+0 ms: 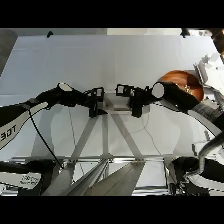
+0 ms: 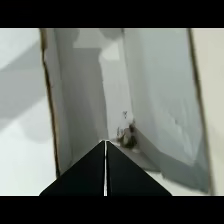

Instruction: Fold the box and place the chain.

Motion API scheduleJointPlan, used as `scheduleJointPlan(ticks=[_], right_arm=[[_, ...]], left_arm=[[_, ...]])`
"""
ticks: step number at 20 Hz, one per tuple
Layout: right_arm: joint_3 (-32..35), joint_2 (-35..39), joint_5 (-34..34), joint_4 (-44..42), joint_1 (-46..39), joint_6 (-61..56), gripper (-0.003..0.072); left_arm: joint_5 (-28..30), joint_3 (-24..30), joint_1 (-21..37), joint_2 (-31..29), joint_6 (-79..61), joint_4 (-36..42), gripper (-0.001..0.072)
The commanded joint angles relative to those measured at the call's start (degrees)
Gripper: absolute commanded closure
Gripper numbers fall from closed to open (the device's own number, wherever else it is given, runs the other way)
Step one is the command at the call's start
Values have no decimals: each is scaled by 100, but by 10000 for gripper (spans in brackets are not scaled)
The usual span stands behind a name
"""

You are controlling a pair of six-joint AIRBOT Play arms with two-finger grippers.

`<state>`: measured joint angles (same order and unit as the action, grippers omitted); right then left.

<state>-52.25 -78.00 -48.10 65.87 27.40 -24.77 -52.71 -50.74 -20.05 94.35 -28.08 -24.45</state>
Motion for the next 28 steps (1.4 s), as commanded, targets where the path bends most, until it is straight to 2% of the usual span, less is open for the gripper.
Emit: scheduleJointPlan(ticks=[1, 5, 8, 11, 13, 16, 19, 22, 25, 28], right_arm=[[-2, 330, -249, 492, -37, -732, 678], [0, 1163, -203, 938, -55, -1412, 678], [4, 1650, -205, 1325, -400, -2957, 678], [13, 1786, -455, 1532, -1093, -4505, 677], [133, 1784, -708, 1526, -1615, -4822, 678], [691, 1764, -636, 1377, -2140, -4896, 681], [1255, 1484, -455, 444, -2514, -4876, 682], [1292, 931, -459, -649, -2496, -4542, 683], [1292, 313, -306, -1340, -2192, -4312, 684], [1292, -9, -376, -2369, -1974, -3668, 684]], left_arm=[[2, 2, -4, 0, 0, -2, 452], [2, 2, -4, 0, 0, 0, 452], [2, 2, -4, 0, 0, -2, 452], [2, 2, -4, 0, 0, 0, 452], [2, 2, -4, 0, 0, 0, 452], [2, 2, -4, 0, 0, 0, 452], [2, 2, -4, 0, 0, -2, 452], [2, 2, -4, 0, 0, 0, 452], [2, 2, -4, 0, 0, -2, 452], [2, 2, -4, 0, 0, -2, 452]])
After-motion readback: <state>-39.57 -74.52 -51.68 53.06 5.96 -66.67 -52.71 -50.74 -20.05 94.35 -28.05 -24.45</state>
